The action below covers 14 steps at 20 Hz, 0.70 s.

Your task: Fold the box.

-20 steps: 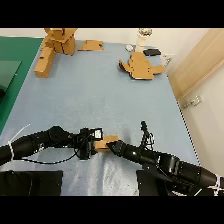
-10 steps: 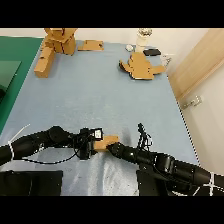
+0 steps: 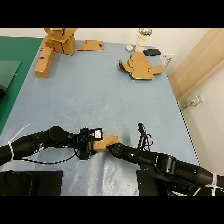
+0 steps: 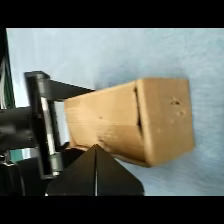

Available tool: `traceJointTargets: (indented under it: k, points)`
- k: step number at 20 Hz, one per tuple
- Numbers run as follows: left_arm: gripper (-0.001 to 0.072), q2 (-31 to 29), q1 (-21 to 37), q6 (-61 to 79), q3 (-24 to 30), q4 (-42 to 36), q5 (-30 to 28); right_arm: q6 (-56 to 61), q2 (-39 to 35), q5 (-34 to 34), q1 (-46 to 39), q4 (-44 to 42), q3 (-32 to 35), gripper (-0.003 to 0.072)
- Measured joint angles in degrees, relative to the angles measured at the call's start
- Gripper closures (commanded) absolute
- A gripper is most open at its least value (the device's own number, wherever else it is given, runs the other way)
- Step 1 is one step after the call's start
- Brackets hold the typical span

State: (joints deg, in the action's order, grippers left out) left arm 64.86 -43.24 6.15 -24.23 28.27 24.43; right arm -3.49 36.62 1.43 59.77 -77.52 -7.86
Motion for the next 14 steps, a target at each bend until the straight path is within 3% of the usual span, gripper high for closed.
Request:
traceJointTargets:
  k: [2,8,14]
  points:
    - [0.017,0.0,0.0,0.0,0.0,0.0,0.0,-0.1,-4.1,4.6,0.0,2.9,-1.1,0.0683]
    - [0.017,0.0,0.0,0.0,0.0,0.0,0.0,-5.9,-15.1,32.4,-0.3,12.9,-7.2,0.0683]
    - [0.017,0.0,0.0,0.0,0.0,0.0,0.0,-14.1,-14.3,58.8,-0.5,10.4,-11.0,0.0682]
